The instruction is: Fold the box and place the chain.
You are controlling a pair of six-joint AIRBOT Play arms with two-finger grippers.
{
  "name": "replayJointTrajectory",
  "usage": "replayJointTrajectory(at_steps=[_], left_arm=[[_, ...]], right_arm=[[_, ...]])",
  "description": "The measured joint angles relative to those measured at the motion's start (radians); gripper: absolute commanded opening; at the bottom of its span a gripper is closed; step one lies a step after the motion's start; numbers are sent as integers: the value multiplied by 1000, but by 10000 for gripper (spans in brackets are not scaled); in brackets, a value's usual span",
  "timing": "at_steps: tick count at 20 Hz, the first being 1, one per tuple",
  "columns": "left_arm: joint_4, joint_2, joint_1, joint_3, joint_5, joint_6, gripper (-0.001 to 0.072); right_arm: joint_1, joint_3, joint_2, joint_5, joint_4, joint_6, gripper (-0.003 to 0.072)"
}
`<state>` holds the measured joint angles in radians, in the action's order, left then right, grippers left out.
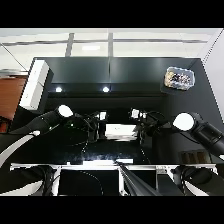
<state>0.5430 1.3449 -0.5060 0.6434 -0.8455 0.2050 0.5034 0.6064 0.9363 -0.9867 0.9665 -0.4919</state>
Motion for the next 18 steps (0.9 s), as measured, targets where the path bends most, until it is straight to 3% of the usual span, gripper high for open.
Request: replayJointTrajectory(at_steps=[5, 7, 11, 14, 18], left_arm=[[0, 0, 0, 0, 0, -1, 483], [0, 0, 0, 0, 0, -1, 483], [0, 0, 0, 0, 0, 0, 483], [0, 0, 0, 0, 0, 0, 483], [0, 0, 0, 0, 0, 0, 483]], right_arm=[[-14, 61, -16, -67, 24, -126, 206], [-34, 91, -19, -125, 29, -211, 45], [-112, 110, -21, -220, 21, -531, 41], [-168, 57, -21, -211, -122, -748, 43], [-150, -35, -5, -91, -422, -868, 43]])
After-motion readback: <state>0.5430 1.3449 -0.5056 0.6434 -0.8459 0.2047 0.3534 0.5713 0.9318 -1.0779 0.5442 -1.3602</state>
